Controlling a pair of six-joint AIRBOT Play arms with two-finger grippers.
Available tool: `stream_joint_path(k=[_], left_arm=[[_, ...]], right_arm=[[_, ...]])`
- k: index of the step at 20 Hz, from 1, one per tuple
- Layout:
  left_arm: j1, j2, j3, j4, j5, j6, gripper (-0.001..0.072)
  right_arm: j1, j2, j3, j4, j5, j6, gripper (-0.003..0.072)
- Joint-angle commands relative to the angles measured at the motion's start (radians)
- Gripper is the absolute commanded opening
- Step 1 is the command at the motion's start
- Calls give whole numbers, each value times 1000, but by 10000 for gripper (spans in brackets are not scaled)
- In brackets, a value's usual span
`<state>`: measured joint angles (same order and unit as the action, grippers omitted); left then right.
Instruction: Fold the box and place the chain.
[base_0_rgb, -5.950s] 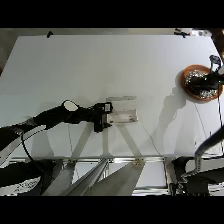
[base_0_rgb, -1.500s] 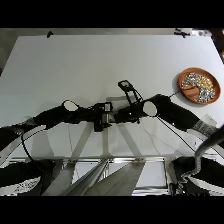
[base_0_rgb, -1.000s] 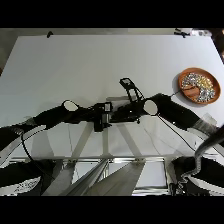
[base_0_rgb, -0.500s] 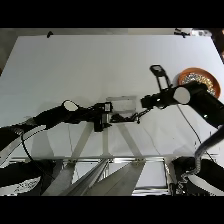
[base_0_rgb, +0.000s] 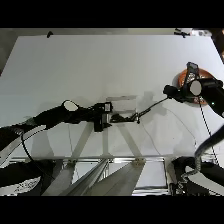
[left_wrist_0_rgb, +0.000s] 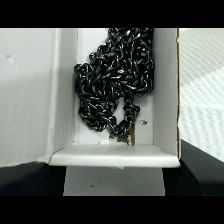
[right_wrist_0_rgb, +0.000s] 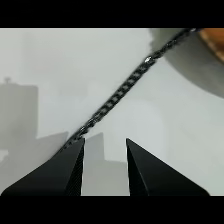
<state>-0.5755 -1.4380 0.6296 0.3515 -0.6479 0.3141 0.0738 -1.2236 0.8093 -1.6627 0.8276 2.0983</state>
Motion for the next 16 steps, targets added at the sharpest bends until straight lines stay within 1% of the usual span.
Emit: stream_joint_path(k=[1,4,6,9,14,16], left_arm=[[0,1,0,0,0,0,152],[0,1,0,0,1,0,152],[0,1,0,0,0,0,152],[0,1,0,0,1,0,152],[0,1,0,0,0,0,152],[0,1,0,0,1,0,152]], right_arm=[[-19,-84,-1,-111,-37,156,300],[-19,-96,-1,-240,-64,252,300],[-22,-97,-1,-302,-91,267,300],[-48,-118,-1,-307,-120,307,300],[-53,-182,-1,-304,-249,315,300],[-53,-196,-1,-305,-270,314,293]])
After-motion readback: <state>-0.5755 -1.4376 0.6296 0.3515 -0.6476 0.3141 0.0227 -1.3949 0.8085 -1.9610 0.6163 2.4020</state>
